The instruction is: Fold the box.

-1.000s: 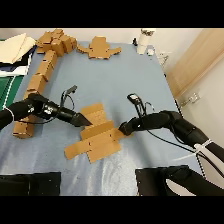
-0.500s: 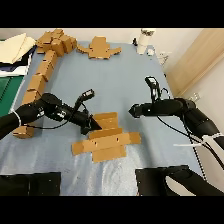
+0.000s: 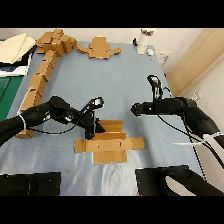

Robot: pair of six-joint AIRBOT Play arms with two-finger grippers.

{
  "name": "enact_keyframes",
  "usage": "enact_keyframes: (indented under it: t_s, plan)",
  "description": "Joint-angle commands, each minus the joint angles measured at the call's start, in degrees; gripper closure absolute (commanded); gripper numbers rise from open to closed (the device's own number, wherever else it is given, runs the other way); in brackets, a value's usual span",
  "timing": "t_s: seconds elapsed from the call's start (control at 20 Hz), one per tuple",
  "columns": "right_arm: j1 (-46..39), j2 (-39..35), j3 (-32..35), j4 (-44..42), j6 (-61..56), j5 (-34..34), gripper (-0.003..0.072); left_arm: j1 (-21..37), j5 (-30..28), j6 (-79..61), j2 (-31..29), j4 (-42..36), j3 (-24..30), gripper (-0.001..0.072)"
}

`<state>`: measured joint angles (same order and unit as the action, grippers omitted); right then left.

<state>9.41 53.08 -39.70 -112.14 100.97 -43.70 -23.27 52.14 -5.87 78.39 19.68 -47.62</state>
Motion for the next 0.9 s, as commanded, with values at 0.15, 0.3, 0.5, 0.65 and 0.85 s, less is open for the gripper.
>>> enact_keyframes:
  t_s: [0.15,0.3,0.5,0.65,0.85]
  plan:
    - [0.02,1.14,-0.02,0.15,-0.04,0.20,0.0335,0.48,-6.67,0.61,-2.14,0.11,2.19,0.0699]
    - [0.02,1.14,-0.02,0.33,-0.04,0.74,0.0335,0.37,-6.73,-1.05,-6.16,-0.20,4.13,0.0699]
    - [0.04,1.20,-0.02,0.31,-0.04,2.01,0.0335,0.33,-7.85,-2.64,-7.30,-0.59,6.01,0.0698]
    - [0.09,1.25,-0.02,0.28,-0.04,2.73,0.0335,-1.07,-8.94,-5.35,-7.30,-0.83,6.95,0.0698]
    - [0.09,1.25,-0.02,0.31,-0.04,2.78,0.0335,-2.49,-9.31,-5.51,-7.30,-0.83,7.50,0.0698]
